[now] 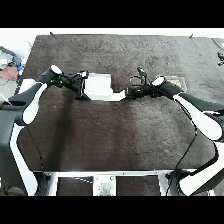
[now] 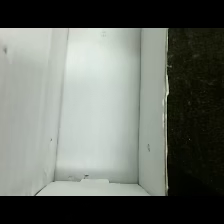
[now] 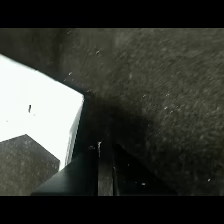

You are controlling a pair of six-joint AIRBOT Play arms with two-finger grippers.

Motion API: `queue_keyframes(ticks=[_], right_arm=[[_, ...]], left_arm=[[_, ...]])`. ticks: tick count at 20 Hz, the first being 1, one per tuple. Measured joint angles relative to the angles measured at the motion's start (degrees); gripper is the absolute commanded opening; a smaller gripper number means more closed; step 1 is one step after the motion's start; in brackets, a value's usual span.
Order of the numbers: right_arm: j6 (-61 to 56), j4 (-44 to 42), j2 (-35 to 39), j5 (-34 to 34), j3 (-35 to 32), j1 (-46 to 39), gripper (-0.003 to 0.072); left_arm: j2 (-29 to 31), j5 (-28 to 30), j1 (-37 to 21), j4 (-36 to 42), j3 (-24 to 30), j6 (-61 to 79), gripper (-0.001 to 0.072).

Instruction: Fold the box and place the chain.

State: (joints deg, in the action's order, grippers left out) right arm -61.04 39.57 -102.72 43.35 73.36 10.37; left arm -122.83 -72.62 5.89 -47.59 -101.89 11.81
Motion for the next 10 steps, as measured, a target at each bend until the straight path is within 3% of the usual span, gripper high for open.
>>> queue_keyframes(ticks=[6,10], right_arm=[[3.76,-5.81,-2.05,0.83,0.09,0.31,0.0087],[7.93,-10.84,-2.75,1.29,0.04,1.55,0.0048]], left_arm=[[0.00,0.00,0.00,0.00,0.00,0.00,0.0465],[0.00,0.00,0.00,0.00,0.00,0.02,0.0465]])
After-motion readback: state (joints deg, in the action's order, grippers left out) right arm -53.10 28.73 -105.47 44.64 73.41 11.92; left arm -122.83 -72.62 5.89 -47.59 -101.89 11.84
